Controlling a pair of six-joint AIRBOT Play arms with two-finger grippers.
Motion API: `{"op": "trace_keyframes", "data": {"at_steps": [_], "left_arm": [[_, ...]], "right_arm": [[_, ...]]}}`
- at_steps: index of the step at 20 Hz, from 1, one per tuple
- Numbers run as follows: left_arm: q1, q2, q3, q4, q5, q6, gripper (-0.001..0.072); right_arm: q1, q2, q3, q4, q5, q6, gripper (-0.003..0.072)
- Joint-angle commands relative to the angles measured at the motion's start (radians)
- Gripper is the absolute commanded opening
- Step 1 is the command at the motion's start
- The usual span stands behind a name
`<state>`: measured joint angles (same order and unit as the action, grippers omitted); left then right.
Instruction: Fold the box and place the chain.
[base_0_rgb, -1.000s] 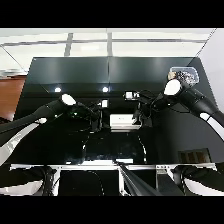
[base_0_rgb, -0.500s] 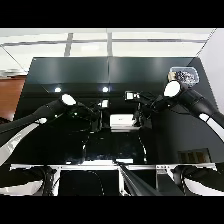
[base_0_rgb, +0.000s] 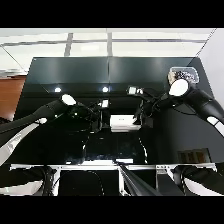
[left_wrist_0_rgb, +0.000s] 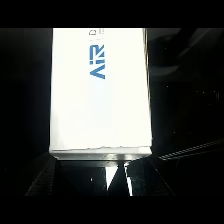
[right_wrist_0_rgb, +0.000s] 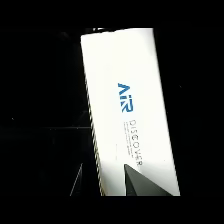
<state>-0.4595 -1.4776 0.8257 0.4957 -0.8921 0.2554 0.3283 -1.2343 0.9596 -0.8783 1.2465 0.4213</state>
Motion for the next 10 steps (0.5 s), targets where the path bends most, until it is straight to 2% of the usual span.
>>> {"op": "trace_keyframes", "data": {"at_steps": [1,2,4,6,9,10], "left_arm": [[0.0,-0.001,0.001,0.001,0.0,0.002,0.024],[0.0,-0.001,0.001,0.001,0.0,0.002,0.024],[0.0,-0.001,0.001,0.0,0.0,0.002,0.024],[0.0,-0.001,0.001,0.0,0.0,0.002,0.024],[0.0,-0.001,0.001,0.001,0.0,0.002,0.024],[0.0,-0.001,0.001,0.001,0.0,0.002,0.024]], "right_arm": [[-0.047,0.047,0.002,0.031,0.077,0.298,0.0105],[-0.064,0.047,-0.005,0.032,0.123,0.399,0.0014],[-0.088,0.047,-0.058,0.042,0.126,0.523,0.0013],[-0.098,0.047,-0.143,0.135,0.032,0.575,0.0014],[-0.129,0.047,-0.267,0.533,-0.13,0.536,0.0014],[-0.126,0.045,-0.295,0.621,-0.173,0.512,0.0014]]}}
